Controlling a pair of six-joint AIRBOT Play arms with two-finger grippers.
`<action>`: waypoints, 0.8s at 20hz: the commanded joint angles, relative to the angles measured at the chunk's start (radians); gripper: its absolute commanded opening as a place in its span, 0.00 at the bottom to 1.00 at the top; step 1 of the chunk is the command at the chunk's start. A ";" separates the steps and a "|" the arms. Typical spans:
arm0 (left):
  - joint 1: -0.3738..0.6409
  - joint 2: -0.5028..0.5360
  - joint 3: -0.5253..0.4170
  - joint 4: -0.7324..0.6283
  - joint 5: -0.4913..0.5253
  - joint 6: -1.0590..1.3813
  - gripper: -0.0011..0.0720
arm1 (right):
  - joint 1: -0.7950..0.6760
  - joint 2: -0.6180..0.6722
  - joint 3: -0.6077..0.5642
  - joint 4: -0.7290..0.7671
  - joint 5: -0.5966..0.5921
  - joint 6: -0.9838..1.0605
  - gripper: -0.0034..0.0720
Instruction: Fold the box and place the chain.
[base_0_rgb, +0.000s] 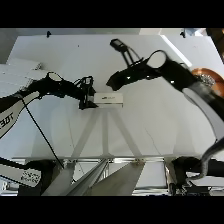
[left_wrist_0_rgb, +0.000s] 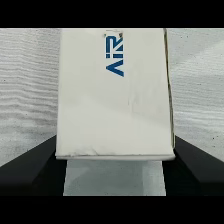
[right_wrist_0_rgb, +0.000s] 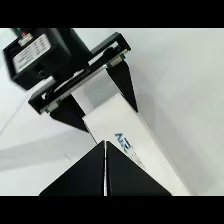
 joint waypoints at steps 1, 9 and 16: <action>0.000 0.000 0.000 0.001 0.000 0.001 0.25 | -0.071 0.112 0.001 -0.229 0.071 0.102 0.06; 0.000 0.000 0.000 0.001 0.000 0.001 0.25 | -0.177 0.153 0.001 -0.483 0.238 0.191 0.06; 0.000 0.000 0.000 0.001 0.000 0.001 0.25 | -0.188 0.153 0.001 -0.681 0.221 0.349 0.06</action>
